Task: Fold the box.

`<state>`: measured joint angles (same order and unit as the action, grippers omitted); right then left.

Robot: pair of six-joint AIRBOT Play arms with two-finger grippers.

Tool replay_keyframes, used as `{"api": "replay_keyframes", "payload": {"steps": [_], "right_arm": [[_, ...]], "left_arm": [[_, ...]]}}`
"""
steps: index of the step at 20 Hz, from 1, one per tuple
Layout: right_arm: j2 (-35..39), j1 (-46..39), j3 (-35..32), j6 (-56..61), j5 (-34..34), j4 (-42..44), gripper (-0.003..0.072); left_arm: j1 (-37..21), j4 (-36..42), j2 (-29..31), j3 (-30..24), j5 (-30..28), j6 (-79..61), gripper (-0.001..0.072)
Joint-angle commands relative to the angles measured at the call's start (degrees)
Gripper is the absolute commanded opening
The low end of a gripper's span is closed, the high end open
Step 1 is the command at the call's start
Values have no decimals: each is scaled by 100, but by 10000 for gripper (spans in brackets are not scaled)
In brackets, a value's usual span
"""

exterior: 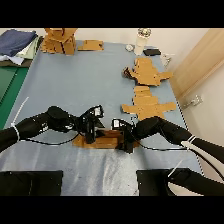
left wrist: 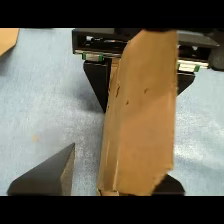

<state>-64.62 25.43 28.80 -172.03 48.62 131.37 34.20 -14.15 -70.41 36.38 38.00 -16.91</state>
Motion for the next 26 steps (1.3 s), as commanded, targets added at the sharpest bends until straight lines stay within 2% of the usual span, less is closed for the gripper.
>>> {"api": "replay_keyframes", "payload": {"steps": [1, 2, 5, 8, 9, 10, 11, 12, 14, 16, 18, 20, 23, 26], "right_arm": [[0, 4, 0, -2, -7, 2, 516], [0, 4, 0, -2, -7, 2, 516], [0, 4, 0, -2, -7, 0, 516], [0, 4, 0, -2, -4, 2, 516], [0, 2, 0, -2, -4, 0, 516], [0, 4, 0, -2, -4, 2, 516], [0, 2, 0, -2, -7, 0, 516], [0, 2, 0, -2, -9, 0, 516], [0, 2, 0, -2, -9, 0, 516], [0, 2, 0, -2, -9, 2, 516], [0, 2, 0, -2, -4, 0, 516], [0, 2, 0, -2, -4, 0, 516], [0, 2, 0, -2, -4, 0, 516], [0, 2, 0, -2, -7, -2, 516]], "left_arm": [[-33, -680, 214, 7, -212, 911, 574], [-109, -1047, 380, 7, -201, 1611, 685], [-407, -2343, 1049, 7, 164, 3805, 686], [-601, -3528, 1768, 7, 1152, 6216, 680], [-605, -3663, 1928, 7, 1626, 7036, 495], [-595, -3661, 2044, 4, 2173, 7676, 89], [-549, -3515, 2085, -20, 2542, 8164, 14], [-461, -3145, 2087, -81, 2730, 8863, 14], [-181, -2004, 2076, -330, 2345, 9224, 13], [70, -820, 1985, -533, 1436, 9152, 13], [186, 4, 1740, -549, 723, 8791, 13], [188, 304, 1403, -542, 216, 8572, 13], [190, 310, 975, -426, -527, 8515, 13], [190, 299, 673, -208, -767, 8426, 13]]}}
